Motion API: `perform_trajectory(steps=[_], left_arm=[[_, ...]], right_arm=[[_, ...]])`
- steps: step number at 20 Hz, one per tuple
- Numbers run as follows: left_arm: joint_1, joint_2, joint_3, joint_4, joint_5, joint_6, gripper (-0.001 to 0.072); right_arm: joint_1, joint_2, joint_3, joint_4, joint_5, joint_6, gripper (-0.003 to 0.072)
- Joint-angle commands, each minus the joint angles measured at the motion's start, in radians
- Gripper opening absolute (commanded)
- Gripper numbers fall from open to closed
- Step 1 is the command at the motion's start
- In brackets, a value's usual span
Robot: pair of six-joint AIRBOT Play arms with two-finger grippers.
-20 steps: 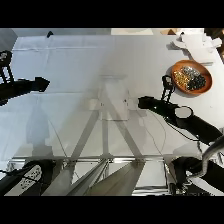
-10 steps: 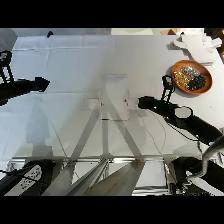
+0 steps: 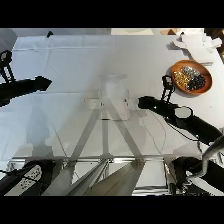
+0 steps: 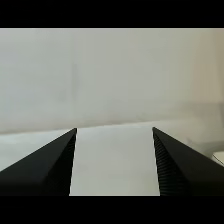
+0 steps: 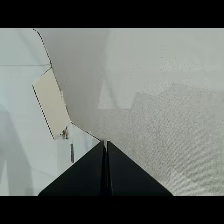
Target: Fold the box and place the chain.
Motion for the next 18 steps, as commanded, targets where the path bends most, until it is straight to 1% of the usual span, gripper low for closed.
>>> perform_trajectory(steps=[1,2,4,6,9,10,11,12,16,18], left_arm=[[-0.043,-0.004,0.003,-0.016,-0.053,0.019,0.0506],[-0.073,-0.016,0.013,-0.016,-0.063,0.03,0.0506],[-0.143,-0.079,0.072,0.006,-0.13,0.087,0.0506],[-0.2,-0.188,0.193,0.057,-0.254,0.086,0.0508],[-0.238,-0.378,0.393,0.061,-0.462,0.159,0.0518],[-0.243,-0.431,0.447,0.047,-0.515,0.202,0.0538],[-0.244,-0.469,0.483,0.02,-0.546,0.248,0.0602],[-0.246,-0.499,0.51,-0.005,-0.557,0.29,0.064],[-0.272,-0.583,0.575,-0.087,-0.533,0.39,0.0635],[-0.302,-0.618,0.614,-0.091,-0.535,0.422,0.0636]], right_arm=[[0.001,0.0,0.0,0.0,0.0,0.0,0.0012],[0.001,0.0,0.0,0.0,0.0,0.0,0.0012],[0.001,0.0,0.0,0.0,0.0,0.0,0.0013],[0.001,0.0,0.0,0.0,0.0,0.0,0.0013],[0.001,0.0,0.0,0.0,0.0,0.0,0.0013],[0.001,0.0,0.0,0.0,0.0,0.0,0.0013],[0.001,0.0,0.0,0.0,0.0,0.0,0.0013],[0.001,0.0,0.0,0.0,0.0,0.0,0.0013],[0.001,0.0,0.0,0.0,0.0,0.0,0.0013],[0.001,0.0,0.0,0.0,0.0,0.0,0.0013]])
